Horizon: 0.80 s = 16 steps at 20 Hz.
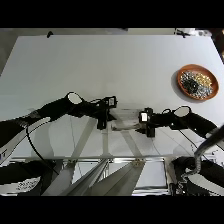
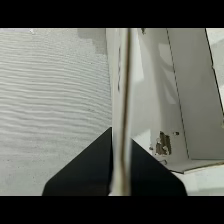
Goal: Fold the box and place the chain.
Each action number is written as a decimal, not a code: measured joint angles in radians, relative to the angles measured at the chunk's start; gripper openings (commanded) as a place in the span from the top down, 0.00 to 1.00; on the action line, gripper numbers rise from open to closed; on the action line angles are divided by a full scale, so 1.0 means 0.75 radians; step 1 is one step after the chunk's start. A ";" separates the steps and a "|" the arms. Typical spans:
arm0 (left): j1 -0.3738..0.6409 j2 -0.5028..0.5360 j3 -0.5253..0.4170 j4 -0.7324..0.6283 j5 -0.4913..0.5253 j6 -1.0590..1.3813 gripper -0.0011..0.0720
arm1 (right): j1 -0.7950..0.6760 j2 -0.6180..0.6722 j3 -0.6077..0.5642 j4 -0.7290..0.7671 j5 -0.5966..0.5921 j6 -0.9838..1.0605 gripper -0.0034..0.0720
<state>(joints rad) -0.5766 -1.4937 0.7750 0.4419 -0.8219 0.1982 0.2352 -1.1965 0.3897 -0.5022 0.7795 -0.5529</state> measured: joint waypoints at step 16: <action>0.000 0.000 0.000 -0.001 0.003 -0.005 0.97 | 0.000 0.000 -0.007 -0.085 -0.051 -0.003 0.01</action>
<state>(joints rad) -0.5766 -1.4937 0.7750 0.4412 -0.8200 0.1947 0.2352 -1.1965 0.3847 -0.5659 0.7414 -0.5549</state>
